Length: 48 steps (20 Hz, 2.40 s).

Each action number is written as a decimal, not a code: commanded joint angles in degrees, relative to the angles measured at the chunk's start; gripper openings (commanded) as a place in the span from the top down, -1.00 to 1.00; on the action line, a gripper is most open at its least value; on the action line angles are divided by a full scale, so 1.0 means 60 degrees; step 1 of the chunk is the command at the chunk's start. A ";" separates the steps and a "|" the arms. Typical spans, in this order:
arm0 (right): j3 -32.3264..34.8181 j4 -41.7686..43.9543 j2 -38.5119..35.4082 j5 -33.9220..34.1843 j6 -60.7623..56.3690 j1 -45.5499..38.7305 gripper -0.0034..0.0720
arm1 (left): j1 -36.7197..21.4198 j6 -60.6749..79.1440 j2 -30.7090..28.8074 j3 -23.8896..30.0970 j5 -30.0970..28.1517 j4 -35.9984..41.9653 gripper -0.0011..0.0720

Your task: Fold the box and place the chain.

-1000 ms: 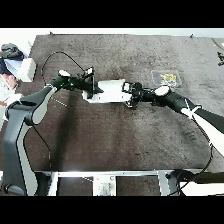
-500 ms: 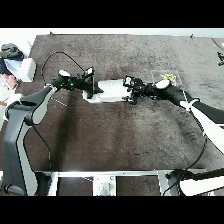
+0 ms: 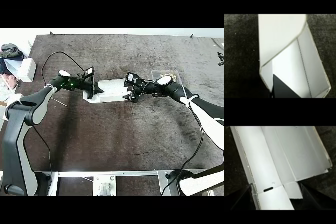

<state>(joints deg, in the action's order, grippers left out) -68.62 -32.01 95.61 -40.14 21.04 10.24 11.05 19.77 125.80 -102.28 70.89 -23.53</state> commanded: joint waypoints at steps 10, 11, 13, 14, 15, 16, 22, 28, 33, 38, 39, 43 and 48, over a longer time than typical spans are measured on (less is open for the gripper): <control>-0.2091 -0.0022 0.1672 -0.2907 -0.0047 -0.0565 -0.94 | 0.0004 0.0004 0.0004 0.0004 0.0007 0.0000 0.94; -0.2277 -0.0029 0.1858 -0.3155 -0.0047 -0.0565 -0.94 | 0.0004 0.0004 0.0004 0.0004 0.0004 -0.0004 0.94; -0.2637 -0.0062 0.2222 -0.3519 -0.0047 -0.0568 -0.94 | 0.0004 0.0004 0.0004 0.0004 0.0004 0.0000 0.94; -0.2805 -0.0062 0.2401 -0.3646 -0.0044 -0.0568 -0.94 | 0.0004 0.0004 0.0004 0.0004 0.0004 -0.0004 0.94; -0.2969 -0.0058 0.2561 -0.3759 -0.0044 -0.0568 -0.94 | 0.0004 0.0004 0.0004 0.0004 0.0004 0.0000 0.94; -0.3166 -0.0084 0.2743 -0.3905 -0.0047 -0.0576 -0.94 | 0.0004 0.0004 0.0004 0.0004 0.0004 -0.0004 0.94; -0.3639 -0.0284 0.3228 -0.4113 -0.0047 -0.0579 -0.94 | 0.0004 0.0004 0.0004 0.0004 0.0004 -0.0004 0.94; -0.3639 -0.0277 0.3308 -0.4182 -0.0044 -0.0568 -0.86 | 0.0004 0.0004 0.0004 0.0004 0.0004 -0.0004 0.94; -0.3639 -0.0273 0.3486 -0.4248 -0.0044 -0.0565 -0.86 | 0.0004 0.0004 0.0004 0.0004 0.0004 -0.0004 0.94; -0.3639 -0.0270 0.3486 -0.4262 -0.0044 -0.0532 -0.86 | 0.0004 0.0004 0.0004 0.0004 0.0004 0.0000 0.94; -0.3639 -0.0277 0.3486 -0.4251 -0.0044 -0.0488 -0.86 | 0.0004 0.0004 0.0004 0.0004 0.0004 -0.0004 0.94; -0.3639 -0.0270 0.3497 -0.4197 -0.0044 -0.0386 -0.86 | 0.0004 0.0004 0.0004 0.0004 0.0004 -0.0004 0.94; -0.3639 -0.0197 0.3497 -0.4186 -0.0051 -0.0412 -0.86 | 0.0004 0.0004 0.0004 0.0004 0.0004 -0.0004 0.94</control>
<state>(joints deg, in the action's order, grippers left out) -90.41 -33.47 116.55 -65.32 20.78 7.75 11.07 19.79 125.80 -102.28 70.94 -23.53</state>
